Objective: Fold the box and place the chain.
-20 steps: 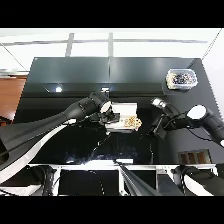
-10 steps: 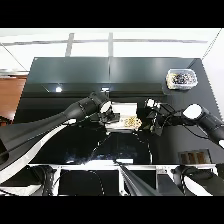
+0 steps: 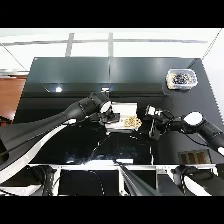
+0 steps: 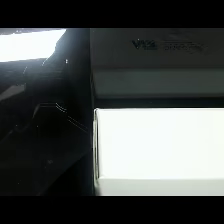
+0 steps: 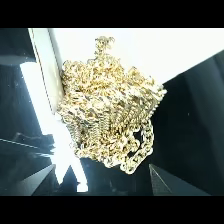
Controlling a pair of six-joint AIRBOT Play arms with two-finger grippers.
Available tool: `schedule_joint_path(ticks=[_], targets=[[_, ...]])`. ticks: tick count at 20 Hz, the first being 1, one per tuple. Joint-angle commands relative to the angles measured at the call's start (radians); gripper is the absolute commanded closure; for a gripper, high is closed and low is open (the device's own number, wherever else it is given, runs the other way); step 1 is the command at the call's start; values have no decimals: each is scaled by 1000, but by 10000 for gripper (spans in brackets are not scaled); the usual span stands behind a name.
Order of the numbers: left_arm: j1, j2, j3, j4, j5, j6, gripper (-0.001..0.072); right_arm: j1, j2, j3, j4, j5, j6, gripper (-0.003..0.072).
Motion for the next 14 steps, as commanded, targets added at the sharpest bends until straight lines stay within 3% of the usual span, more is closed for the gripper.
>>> schedule_joint_path(ticks=[1, 14], targets=[[0, 0, 0, 0, 0, 0, 677, 16, -13, -10, 22, -31, -102, -17], [0, 0, 0, 0, 0, 0, 677, 129, -71, -10, 75, -204, -123, -17]])
